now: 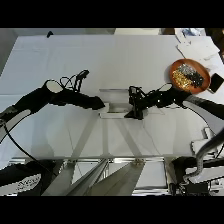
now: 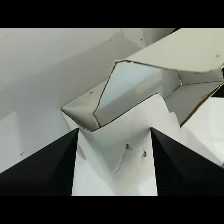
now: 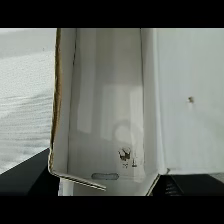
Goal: Fold the box and place the chain.
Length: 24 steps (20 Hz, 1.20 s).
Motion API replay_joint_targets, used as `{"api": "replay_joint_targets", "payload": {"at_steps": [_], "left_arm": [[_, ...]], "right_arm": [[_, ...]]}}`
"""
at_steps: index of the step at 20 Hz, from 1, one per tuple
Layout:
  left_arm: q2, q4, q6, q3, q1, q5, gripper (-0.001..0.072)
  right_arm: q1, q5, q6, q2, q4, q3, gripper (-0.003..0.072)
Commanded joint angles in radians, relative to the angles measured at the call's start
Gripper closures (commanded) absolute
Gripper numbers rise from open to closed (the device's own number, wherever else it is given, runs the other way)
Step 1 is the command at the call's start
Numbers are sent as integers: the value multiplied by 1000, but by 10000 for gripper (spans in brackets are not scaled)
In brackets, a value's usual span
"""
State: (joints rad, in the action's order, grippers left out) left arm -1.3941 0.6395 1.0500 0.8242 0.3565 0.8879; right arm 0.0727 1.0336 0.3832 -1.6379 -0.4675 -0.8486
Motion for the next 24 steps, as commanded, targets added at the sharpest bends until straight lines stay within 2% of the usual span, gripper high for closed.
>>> {"api": "replay_joint_targets", "payload": {"at_steps": [1,8,12,17,21,24], "left_arm": [[-14,-4,14,0,24,-44,197],[-38,-1,42,0,39,-71,198],[-39,97,55,0,38,-112,198],[-39,102,50,0,38,-170,204],[-39,103,50,0,42,-143,207],[-38,165,58,16,71,-87,222]], "right_arm": [[0,0,0,0,0,-1,230],[0,0,0,0,0,-1,230],[0,0,0,0,0,-1,230],[0,0,0,0,0,-1,230],[0,0,0,0,0,-1,230],[0,0,0,0,0,-1,230]]}}
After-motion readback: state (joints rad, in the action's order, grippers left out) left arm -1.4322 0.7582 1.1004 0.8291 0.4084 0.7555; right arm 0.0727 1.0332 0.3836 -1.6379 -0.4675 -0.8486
